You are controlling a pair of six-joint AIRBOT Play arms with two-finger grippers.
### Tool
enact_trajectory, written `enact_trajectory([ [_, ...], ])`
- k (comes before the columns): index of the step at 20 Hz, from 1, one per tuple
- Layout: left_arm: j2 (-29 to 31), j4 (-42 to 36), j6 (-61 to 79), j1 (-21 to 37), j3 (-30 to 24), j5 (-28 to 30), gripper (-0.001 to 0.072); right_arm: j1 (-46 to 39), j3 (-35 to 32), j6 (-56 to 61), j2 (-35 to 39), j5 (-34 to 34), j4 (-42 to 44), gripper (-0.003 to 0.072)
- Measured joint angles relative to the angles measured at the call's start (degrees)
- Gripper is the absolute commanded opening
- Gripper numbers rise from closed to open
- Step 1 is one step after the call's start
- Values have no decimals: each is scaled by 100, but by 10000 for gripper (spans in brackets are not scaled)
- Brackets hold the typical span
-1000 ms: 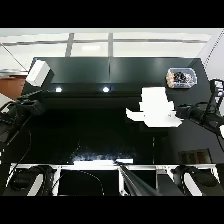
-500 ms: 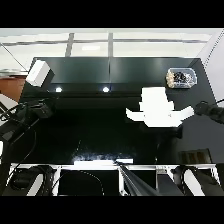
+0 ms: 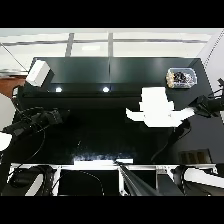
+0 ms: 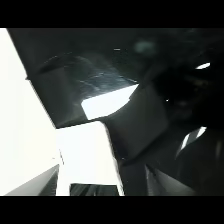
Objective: Fold the box and place the chain.
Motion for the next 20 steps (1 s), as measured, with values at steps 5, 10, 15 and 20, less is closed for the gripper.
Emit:
enact_trajectory([
  [5, -140, -11, 2, -2, 0, -87, 698, 138, 195, -341, -435, 376, 138, 145],
  [10, -173, -28, 2, -2, 0, -120, 699, 192, 291, -516, -522, 809, 79, 30],
  [15, -173, -201, 7, -2, 0, -127, 699, 455, 289, -820, -92, 1178, 612, 29],
  [20, -175, -424, 76, -232, 0, -131, 698, 1663, -404, -1027, 1176, 562, 1316, 29],
])
